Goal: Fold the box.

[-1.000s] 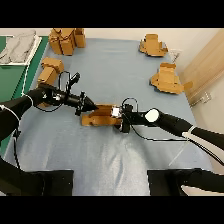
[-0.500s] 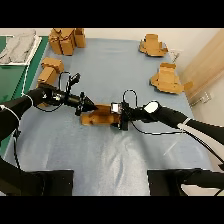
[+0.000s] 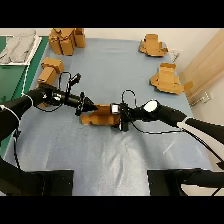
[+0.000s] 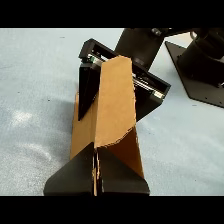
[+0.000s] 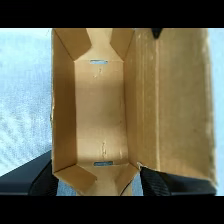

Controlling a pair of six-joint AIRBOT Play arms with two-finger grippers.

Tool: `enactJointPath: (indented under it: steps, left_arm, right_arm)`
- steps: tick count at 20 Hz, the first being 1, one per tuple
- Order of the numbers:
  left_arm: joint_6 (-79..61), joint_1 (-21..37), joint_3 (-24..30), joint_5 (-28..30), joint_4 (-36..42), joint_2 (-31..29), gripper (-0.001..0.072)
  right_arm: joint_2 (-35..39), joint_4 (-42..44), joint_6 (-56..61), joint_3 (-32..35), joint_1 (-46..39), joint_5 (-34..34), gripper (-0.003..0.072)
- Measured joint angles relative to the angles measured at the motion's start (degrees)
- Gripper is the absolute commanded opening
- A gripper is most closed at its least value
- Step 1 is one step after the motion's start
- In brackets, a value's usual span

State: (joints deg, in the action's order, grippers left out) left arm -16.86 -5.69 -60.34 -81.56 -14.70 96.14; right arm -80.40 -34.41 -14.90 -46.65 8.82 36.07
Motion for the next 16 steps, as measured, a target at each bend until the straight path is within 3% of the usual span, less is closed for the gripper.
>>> enactJointPath:
  steps: [10,11,16]
  left_arm:
    - [0.2,0.0,0.0,0.2,0.2,0.0,0.002]
    - [0.2,0.0,0.0,0.2,0.2,0.0,0.002]
    - [0.4,0.0,0.0,0.1,0.1,0.0,0.002]
  right_arm:
    - [-0.8,-6.5,9.7,-1.6,-0.1,0.3,0.0683]
    - [-0.8,-6.8,10.0,-1.7,-0.1,0.4,0.0629]
    - [-1.2,-8.3,11.0,-2.4,-0.1,1.5,0.0623]
